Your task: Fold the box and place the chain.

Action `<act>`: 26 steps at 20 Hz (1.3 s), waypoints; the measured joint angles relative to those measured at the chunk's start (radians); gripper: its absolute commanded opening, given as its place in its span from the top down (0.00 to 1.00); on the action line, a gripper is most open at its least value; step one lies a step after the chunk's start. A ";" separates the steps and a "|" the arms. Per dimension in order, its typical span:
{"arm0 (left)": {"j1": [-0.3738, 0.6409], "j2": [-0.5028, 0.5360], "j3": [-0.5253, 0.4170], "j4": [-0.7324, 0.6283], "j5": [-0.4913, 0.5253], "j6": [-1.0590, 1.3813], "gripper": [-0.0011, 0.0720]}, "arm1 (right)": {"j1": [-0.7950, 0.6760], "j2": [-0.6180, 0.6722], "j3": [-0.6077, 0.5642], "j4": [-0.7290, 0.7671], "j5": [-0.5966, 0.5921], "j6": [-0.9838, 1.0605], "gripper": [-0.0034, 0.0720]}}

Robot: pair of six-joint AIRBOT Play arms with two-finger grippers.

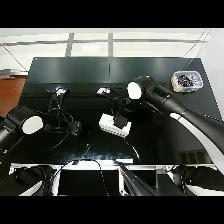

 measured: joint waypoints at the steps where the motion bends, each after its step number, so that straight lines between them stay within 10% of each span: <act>1: 0.000 0.000 0.000 0.000 0.000 0.000 0.03 | -0.014 0.024 0.002 -0.004 0.013 0.030 0.67; 3: 0.000 0.000 0.000 0.000 0.000 0.000 0.03 | -0.060 0.086 -0.016 0.002 0.043 0.107 0.94; 7: 0.000 0.000 0.000 0.000 0.000 0.000 0.03 | -0.190 0.273 -0.222 0.101 -0.004 0.226 0.93; 15: 0.000 0.000 0.000 -0.029 0.069 0.000 0.03 | -0.192 0.462 -0.771 0.820 -0.605 0.307 0.93; 26: 0.000 0.000 0.000 -0.038 0.081 0.000 0.03 | -0.062 0.397 -0.856 1.067 -0.864 0.313 0.93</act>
